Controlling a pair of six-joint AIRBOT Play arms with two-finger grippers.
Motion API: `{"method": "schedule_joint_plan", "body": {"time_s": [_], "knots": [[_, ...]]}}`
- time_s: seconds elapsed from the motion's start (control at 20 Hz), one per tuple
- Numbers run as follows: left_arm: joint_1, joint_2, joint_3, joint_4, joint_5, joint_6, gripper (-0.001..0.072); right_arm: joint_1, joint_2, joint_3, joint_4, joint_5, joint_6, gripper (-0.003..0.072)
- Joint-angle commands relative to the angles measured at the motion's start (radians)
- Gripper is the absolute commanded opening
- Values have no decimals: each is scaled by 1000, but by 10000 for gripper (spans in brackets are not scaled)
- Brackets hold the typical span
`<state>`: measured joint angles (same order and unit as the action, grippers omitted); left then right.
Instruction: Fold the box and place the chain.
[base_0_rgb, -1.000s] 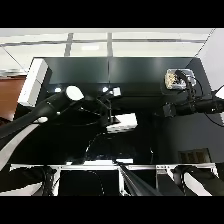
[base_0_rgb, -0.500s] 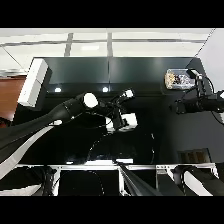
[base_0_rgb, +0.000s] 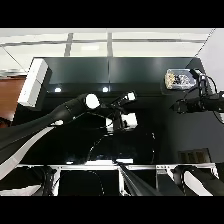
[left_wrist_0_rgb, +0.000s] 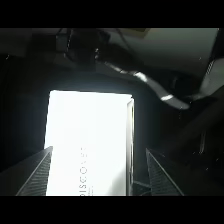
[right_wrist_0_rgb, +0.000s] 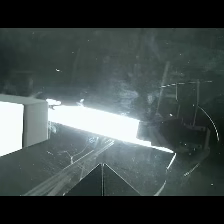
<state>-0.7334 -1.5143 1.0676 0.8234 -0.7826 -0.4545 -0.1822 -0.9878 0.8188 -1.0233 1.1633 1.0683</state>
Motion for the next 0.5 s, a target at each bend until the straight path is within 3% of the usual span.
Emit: {"method": "schedule_joint_plan", "body": {"time_s": [0.0, 0.45], "knots": [[0, -4, -1, 84, 0, 3, 709, -1, 1, 0, 2, -1, 1, 14], [1, 3, 84, 84, -16, -11, 709, -1, 1, 0, 2, 0, 1, 15]]}}
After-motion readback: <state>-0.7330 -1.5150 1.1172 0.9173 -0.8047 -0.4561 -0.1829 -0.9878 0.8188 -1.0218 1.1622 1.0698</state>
